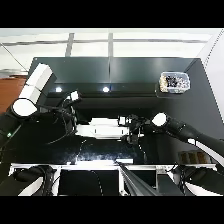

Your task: Fold the box and place the chain.

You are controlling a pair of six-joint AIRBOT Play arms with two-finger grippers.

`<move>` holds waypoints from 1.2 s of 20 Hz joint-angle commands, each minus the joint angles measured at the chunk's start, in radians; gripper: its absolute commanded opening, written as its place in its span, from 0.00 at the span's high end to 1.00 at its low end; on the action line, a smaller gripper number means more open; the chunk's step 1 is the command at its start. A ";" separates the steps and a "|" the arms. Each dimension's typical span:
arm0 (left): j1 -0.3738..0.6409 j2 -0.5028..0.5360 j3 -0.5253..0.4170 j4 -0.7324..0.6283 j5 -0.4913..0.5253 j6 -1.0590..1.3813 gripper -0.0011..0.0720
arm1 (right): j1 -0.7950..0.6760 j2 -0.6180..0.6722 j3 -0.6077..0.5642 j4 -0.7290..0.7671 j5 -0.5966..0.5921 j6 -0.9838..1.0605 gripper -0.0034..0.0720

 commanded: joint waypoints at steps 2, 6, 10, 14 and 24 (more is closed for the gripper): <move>-0.090 0.020 -0.040 -0.059 -0.037 -0.141 0.95 | 0.001 0.000 0.000 0.000 0.000 0.000 0.46; -0.160 -0.042 -0.065 -0.211 0.227 -0.140 0.94 | 0.001 0.000 0.000 0.000 0.000 0.000 0.46; -0.161 -0.116 -0.065 -0.256 0.426 -0.134 0.94 | 0.001 0.000 0.000 0.000 0.000 0.000 0.46; -0.169 -0.221 -0.065 -0.251 0.483 -0.133 0.94 | 0.001 0.000 0.000 0.000 0.000 0.000 0.46; -0.126 -0.177 -0.025 -0.125 0.442 -0.089 0.94 | 0.001 0.000 0.000 0.000 0.000 0.000 0.46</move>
